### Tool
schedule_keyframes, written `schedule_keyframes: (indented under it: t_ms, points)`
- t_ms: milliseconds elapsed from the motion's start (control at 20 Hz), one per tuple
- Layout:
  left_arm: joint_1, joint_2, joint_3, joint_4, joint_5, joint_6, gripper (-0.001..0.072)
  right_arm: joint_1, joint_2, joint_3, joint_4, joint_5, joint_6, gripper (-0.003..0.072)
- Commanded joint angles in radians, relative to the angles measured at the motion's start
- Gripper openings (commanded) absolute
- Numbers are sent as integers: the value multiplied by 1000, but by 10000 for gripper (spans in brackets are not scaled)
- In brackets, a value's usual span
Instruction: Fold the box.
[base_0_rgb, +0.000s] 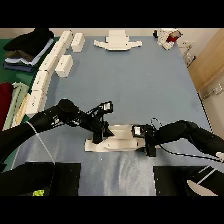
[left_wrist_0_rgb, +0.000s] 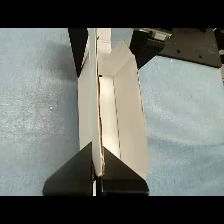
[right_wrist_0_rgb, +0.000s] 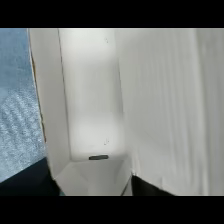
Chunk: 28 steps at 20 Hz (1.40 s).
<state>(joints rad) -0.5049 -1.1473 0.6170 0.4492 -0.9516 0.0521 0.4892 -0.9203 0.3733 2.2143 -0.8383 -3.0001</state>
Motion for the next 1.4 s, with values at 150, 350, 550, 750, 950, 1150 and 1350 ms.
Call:
schedule_keyframes:
  t_ms: [150, 350, 550, 750, 950, 1150, 1350]
  points:
    - [0, -1, -1, 0, 1, 0, 14, 5, -3, -1, -13, 0, -2, 428]
    - [0, -1, -1, 0, 1, 0, 14, 5, -3, -1, -19, 1, -2, 582]
    - [0, -1, -1, 0, 1, 0, 14, 5, -1, -1, -17, 0, -1, 588]
    - [0, -1, -1, 0, 1, 0, 14, 5, -1, -3, -10, 0, -1, 588]
    - [0, -1, -1, 0, 1, 0, 14, 5, 11, -5, -2, -11, 11, 588]
    - [0, -1, -1, 0, 1, 0, 14, 2, 45, -13, 1, -34, 19, 588]
    - [0, -1, -1, 0, 1, 0, 14, 3, 40, -46, 8, 27, 15, 588]
